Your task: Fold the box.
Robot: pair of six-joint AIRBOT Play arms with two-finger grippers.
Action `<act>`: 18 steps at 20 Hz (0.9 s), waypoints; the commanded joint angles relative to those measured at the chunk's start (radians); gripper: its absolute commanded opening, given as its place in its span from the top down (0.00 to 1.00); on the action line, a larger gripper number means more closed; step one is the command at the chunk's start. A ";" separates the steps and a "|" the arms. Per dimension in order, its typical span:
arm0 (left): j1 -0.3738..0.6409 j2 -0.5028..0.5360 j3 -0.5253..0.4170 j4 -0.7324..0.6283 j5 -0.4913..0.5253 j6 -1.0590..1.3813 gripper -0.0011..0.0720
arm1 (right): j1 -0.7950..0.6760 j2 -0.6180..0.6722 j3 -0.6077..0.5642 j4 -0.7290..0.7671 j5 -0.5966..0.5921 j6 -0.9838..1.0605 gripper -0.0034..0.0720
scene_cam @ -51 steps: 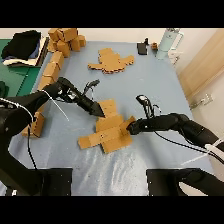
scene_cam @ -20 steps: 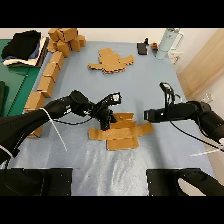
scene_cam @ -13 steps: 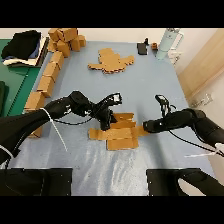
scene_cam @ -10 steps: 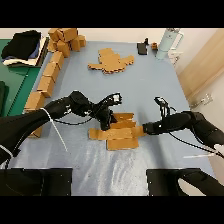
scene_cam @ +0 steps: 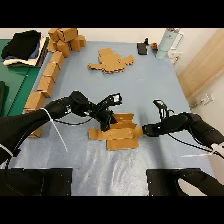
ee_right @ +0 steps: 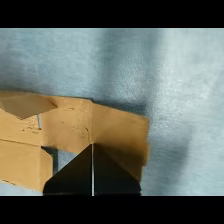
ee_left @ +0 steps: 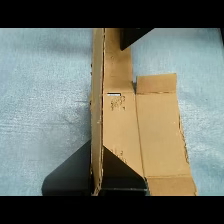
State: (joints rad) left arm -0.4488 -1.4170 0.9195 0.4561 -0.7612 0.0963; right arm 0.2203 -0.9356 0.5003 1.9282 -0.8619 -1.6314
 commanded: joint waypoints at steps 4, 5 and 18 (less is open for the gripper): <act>0.000 0.000 0.000 0.001 -0.017 -0.003 0.97 | 0.000 0.071 0.040 -0.001 0.002 0.000 0.95; 0.000 0.000 0.000 0.002 -0.019 -0.003 0.97 | 0.000 0.072 0.040 -0.002 0.001 0.000 0.95; 0.002 0.024 0.002 0.011 -0.050 0.020 0.97 | 0.000 0.072 0.040 -0.018 0.021 0.000 0.95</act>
